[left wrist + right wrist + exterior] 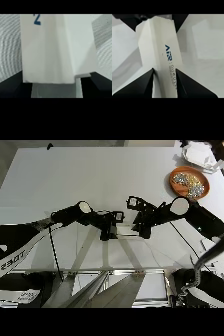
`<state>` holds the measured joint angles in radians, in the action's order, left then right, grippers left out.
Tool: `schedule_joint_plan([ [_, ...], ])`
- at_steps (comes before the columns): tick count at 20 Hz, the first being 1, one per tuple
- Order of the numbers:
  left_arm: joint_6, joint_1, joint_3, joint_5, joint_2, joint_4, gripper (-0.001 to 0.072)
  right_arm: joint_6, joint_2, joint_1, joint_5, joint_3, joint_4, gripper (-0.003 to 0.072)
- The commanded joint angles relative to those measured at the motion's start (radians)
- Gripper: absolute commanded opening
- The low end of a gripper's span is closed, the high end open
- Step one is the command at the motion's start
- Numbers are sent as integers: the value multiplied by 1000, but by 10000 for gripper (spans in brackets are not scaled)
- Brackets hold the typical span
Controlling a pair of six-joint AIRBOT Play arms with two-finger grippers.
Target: Fold the box and place the chain.
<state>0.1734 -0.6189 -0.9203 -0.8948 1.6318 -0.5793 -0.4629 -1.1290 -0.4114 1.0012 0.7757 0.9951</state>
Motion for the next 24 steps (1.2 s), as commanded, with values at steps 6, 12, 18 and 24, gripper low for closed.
schedule_joint_plan([
  [6,2,0,0,0,0,-1,339,0,0,-1,-85,-39,22,268],
  [12,2,0,0,0,0,-1,339,0,0,-1,5,-39,22,275],
  [18,2,0,0,0,0,-1,339,5,0,-1,32,-39,23,416],
  [24,2,0,0,0,0,-2,339,28,12,-1,26,-39,22,443],
])
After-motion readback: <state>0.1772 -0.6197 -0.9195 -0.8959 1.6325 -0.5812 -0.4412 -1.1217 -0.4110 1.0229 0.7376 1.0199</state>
